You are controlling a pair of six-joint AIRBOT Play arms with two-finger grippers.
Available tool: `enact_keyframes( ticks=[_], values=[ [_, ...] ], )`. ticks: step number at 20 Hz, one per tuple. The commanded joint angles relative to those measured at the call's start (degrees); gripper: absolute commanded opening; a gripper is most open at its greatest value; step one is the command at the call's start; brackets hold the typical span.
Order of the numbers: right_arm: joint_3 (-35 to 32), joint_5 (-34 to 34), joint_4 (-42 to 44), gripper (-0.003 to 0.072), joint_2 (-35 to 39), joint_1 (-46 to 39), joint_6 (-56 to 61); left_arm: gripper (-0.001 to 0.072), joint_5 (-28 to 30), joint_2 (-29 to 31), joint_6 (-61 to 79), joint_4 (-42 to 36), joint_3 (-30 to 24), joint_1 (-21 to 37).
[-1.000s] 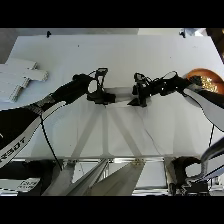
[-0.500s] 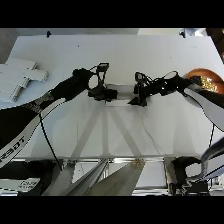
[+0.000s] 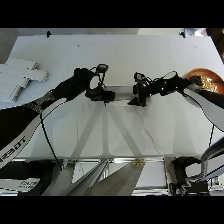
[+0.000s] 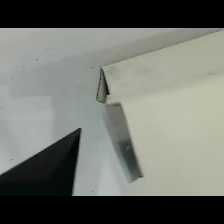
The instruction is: Fold the box and place the chain.
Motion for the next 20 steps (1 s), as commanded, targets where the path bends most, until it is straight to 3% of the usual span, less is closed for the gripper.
enact_keyframes(
  ticks=[1, 5, 8, 9, 13, 15, 20],
  values=[
    [0.02, 0.09, 0.04, 0.0425, 0.0, -0.04, 0.07, 0.0611, -2.84, -1.42, -0.2, 1.77, 2.89, -0.26],
    [0.02, 0.09, 0.04, 0.0425, 0.0, -0.04, 0.04, 0.0613, -4.07, -4.57, -0.22, 1.31, 7.72, -1.27],
    [0.02, 0.11, 0.04, 0.0425, 0.0, -0.04, 0.04, 0.0318, -4.0, -5.66, -0.22, 0.96, 8.37, -1.9],
    [0.02, 0.11, 0.04, 0.0425, 0.0, -0.04, 0.04, 0.0251, -4.11, -5.88, -0.28, 0.96, 8.37, -1.92],
    [0.02, 0.09, 0.04, 0.0425, 0.0, -0.04, 0.04, 0.0247, -2.25, -6.08, -11.21, 2.6, 8.37, -2.25],
    [0.02, 0.09, 0.04, 0.0425, 0.0, -0.04, 0.04, 0.0128, -1.88, -6.14, -11.58, 2.67, 8.37, -2.71],
    [0.02, 0.09, 0.04, 0.0425, 0.0, -0.04, 0.04, 0.0044, -2.84, -6.54, -11.82, 2.64, 8.37, -3.76]
  ],
)
